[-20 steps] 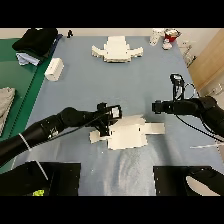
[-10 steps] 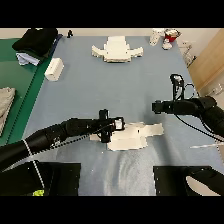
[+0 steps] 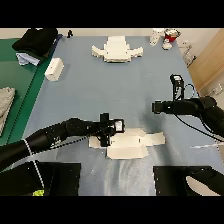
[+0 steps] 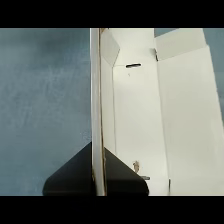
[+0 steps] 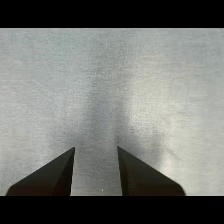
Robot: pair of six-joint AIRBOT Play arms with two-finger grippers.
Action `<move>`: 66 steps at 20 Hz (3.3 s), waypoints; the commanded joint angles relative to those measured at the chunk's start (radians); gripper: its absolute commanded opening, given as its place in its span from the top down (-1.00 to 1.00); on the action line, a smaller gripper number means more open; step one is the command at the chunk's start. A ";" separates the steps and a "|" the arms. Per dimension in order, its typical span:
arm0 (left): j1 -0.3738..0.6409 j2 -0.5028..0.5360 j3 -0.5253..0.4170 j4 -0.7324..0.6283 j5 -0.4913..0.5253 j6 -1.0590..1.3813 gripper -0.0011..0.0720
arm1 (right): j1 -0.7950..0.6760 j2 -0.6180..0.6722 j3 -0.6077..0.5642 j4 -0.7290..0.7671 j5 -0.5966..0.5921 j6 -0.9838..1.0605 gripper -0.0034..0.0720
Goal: Fold the box.
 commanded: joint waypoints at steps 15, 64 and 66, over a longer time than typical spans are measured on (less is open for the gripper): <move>0.065 -0.007 0.030 0.015 -0.248 -0.100 0.93 | 0.001 -0.001 0.000 0.034 -0.024 0.000 -0.21; 0.320 -0.231 0.272 -0.002 -0.476 -0.002 0.93 | 0.001 -0.001 0.000 0.034 0.000 0.000 -0.21; 0.320 -0.231 0.274 -0.010 -0.481 -0.002 0.93 | 0.001 -0.001 0.000 0.034 0.000 0.000 -0.21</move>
